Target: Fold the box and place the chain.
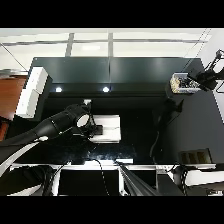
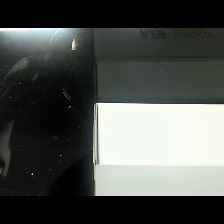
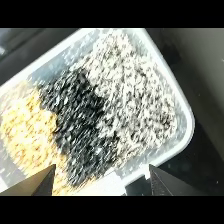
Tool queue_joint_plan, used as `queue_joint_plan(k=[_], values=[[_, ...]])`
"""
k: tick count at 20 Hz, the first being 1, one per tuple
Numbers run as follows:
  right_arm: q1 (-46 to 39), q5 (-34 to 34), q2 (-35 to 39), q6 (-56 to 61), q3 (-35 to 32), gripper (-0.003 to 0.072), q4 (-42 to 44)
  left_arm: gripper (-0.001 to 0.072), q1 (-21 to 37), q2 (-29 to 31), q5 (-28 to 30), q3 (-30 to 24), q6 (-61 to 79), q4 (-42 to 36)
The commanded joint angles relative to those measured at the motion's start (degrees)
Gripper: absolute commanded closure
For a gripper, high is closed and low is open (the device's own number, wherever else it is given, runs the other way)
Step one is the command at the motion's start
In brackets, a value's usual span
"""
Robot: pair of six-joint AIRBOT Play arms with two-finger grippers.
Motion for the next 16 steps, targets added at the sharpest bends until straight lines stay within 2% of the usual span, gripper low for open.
queue_joint_plan(k=[1, 4, 11, 14, 16], values=[[-1.36, -2.05, -3.3, 0.63, 1.6, -0.0018, 0.26, 0.068, 0.07, 0.0, 0.09, 0.04, -0.02, -0.09], [-1.51, -4.5, -4.04, 1.68, 1.84, -0.0018, 0.0, 0.068, 0.07, 0.0, 0.11, 0.04, -0.02, 0.13], [-1.9, -4.22, -5.05, 1.66, 2.86, -0.0017, -0.35, 0.068, 0.07, 0.0, 0.31, 0.04, -0.02, 0.35], [-1.99, -1.6, -5.05, 0.15, 4.46, -0.0018, 1.2, 0.068, 0.07, 0.0, 0.28, 0.04, -0.02, 0.33], [-1.99, 1.66, -4.94, -6.1, 7.52, -0.0018, 5.35, 0.068, 0.07, 0.0, 0.31, 0.04, -0.02, 0.35]])
